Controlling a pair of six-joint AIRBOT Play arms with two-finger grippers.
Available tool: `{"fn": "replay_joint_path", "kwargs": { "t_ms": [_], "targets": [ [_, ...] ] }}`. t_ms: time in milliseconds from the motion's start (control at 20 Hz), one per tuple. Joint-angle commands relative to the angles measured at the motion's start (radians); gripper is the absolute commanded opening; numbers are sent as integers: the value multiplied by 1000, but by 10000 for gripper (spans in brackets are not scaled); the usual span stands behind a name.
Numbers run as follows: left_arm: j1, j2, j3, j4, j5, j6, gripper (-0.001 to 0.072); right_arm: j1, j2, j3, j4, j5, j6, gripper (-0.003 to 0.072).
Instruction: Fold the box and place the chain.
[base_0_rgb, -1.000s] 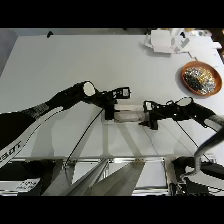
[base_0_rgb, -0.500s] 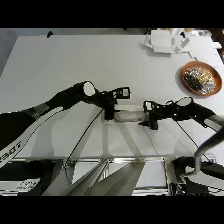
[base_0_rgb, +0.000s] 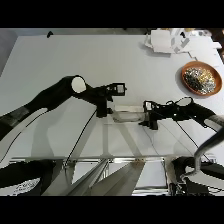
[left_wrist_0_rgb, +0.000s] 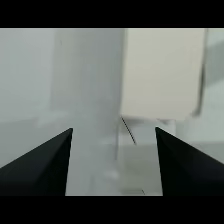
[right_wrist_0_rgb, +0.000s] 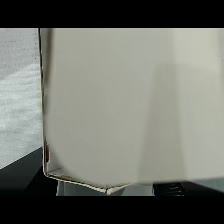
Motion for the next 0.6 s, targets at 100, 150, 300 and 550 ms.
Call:
{"fn": "replay_joint_path", "kwargs": {
  "t_ms": [100, 150, 300, 550],
  "targets": [
    [-5, 223, 1, 57, -294, -221, 3, 0, 0, 0, 0, 1, 0, 408],
    [-33, 265, 0, 58, -316, -279, 1, 0, 0, 0, 0, 1, 0, 408],
    [-165, 343, 0, 114, -238, -476, 0, 0, 0, 0, 0, 1, 0, 408],
    [-366, 272, -1, 130, -15, -529, 2, 0, 0, 0, 0, 1, 0, 408]
  ]
}}
